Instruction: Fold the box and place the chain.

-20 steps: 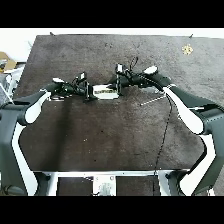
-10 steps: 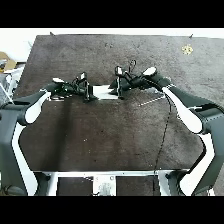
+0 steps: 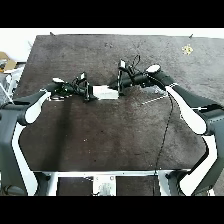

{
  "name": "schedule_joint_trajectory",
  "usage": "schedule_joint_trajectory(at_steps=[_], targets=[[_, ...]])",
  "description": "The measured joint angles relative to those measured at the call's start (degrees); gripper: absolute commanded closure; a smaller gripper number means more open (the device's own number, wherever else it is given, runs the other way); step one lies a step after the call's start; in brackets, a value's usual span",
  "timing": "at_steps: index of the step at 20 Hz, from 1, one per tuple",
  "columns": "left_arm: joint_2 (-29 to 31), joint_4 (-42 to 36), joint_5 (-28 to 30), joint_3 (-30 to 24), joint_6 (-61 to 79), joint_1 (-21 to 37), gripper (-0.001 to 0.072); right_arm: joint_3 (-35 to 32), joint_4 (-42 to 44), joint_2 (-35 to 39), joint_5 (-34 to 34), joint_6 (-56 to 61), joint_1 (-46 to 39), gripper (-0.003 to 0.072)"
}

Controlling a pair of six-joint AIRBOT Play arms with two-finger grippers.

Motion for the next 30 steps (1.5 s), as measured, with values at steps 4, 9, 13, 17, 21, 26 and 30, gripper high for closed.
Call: schedule_joint_trajectory(at_steps=[4, 9, 13, 17, 21, 26, 30], targets=[[0.0, 0.0, 0.0, 0.0, 0.0, 0.0, 0.0424, 0.0, 0.6, -0.7, -0.3, 1.6, 0.5, 0.0679], [0.0, 0.0, 0.0, 0.0, 0.0, 0.0, 0.0424, 0.0, -2.3, -3.6, -1.0, 2.6, 1.1, 0.0679], [0.0, 0.0, 0.0, 0.0, 0.0, 0.0, 0.0424, 0.1, -5.5, -4.8, -1.7, 3.9, 1.3, 0.0679], [0.0, 0.0, 0.0, 0.0, 0.1, 0.0, 0.0424, 0.2, -9.0, -4.8, -2.1, 4.9, 1.3, 0.0679], [0.0, 0.0, 0.0, 0.0, 0.0, 0.0, 0.0424, -0.1, -8.7, -1.7, -2.7, 4.8, 0.0, 0.068], [0.0, 0.0, 0.0, 0.0, 0.0, 0.0, 0.0424, -0.5, -0.6, 8.9, -3.2, 7.6, -2.0, 0.068], [0.0, 0.0, 0.0, 0.0, 0.0, 0.0, 0.0424, -7.9, 0.5, 21.7, -9.4, 13.1, -3.3, 0.068]])
